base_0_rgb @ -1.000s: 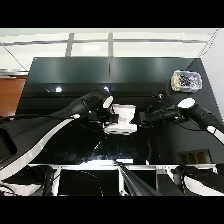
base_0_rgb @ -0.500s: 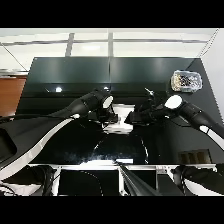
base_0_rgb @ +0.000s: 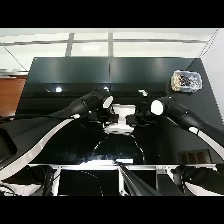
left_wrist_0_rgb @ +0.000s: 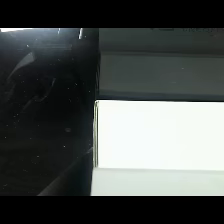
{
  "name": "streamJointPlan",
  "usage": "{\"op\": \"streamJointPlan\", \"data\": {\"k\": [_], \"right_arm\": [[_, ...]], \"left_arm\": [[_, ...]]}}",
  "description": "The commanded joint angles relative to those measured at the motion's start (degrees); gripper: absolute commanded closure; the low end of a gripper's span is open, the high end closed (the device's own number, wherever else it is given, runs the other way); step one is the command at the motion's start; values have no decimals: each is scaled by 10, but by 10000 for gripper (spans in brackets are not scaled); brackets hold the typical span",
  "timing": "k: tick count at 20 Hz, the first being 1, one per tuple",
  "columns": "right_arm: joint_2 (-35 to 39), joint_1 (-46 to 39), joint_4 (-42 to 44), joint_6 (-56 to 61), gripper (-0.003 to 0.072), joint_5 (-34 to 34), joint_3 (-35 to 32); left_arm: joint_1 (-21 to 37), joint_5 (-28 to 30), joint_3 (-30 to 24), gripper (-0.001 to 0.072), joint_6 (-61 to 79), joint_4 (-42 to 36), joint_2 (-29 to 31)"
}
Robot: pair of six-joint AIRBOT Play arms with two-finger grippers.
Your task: Fold the box and place the chain.
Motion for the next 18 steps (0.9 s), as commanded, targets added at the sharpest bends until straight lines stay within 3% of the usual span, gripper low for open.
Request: {"op": "streamJointPlan", "data": {"k": [1,12,16,18], "right_arm": [[-19,18,-56,72,343,31,19],[-57,62,-98,163,375,78,72],[-69,66,-101,174,501,75,76],[-69,66,-110,182,501,75,76]], "left_arm": [[0,0,0,680,0,1,0],[0,2,0,680,0,3,0],[0,2,0,681,0,3,0],[0,2,0,681,0,3,0]]}}
